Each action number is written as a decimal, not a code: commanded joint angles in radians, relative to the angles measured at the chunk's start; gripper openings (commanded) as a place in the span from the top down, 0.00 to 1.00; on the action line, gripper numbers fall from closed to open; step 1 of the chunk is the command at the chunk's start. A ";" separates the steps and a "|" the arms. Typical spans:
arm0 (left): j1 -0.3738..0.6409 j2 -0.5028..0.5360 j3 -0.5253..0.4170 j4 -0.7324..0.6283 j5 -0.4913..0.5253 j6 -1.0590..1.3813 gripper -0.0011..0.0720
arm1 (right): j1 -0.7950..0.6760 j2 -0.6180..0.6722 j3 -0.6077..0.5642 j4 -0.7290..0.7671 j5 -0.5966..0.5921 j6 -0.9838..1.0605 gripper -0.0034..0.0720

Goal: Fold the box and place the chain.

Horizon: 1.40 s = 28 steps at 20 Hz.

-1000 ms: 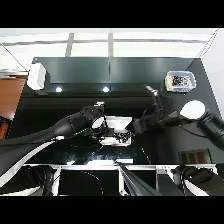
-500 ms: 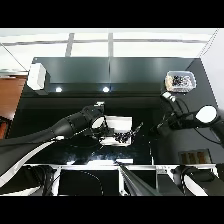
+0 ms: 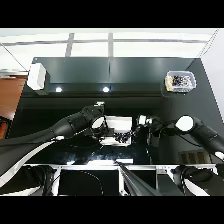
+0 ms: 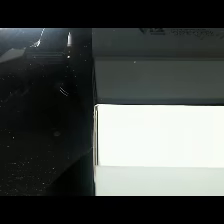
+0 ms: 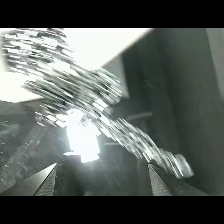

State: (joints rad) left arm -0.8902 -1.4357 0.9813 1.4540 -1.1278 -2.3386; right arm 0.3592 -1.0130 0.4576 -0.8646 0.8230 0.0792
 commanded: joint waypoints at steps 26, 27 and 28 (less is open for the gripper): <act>0.000 0.000 0.000 0.000 -0.003 0.000 0.94 | 0.064 -0.018 0.034 0.009 -0.053 0.144 0.88; 0.000 0.000 0.000 0.001 -0.003 0.000 0.94 | 0.064 0.014 0.050 -0.042 -0.029 0.228 0.87; 0.000 0.000 0.000 0.003 -0.003 0.000 0.94 | 0.064 0.048 0.072 -0.089 0.012 0.312 0.88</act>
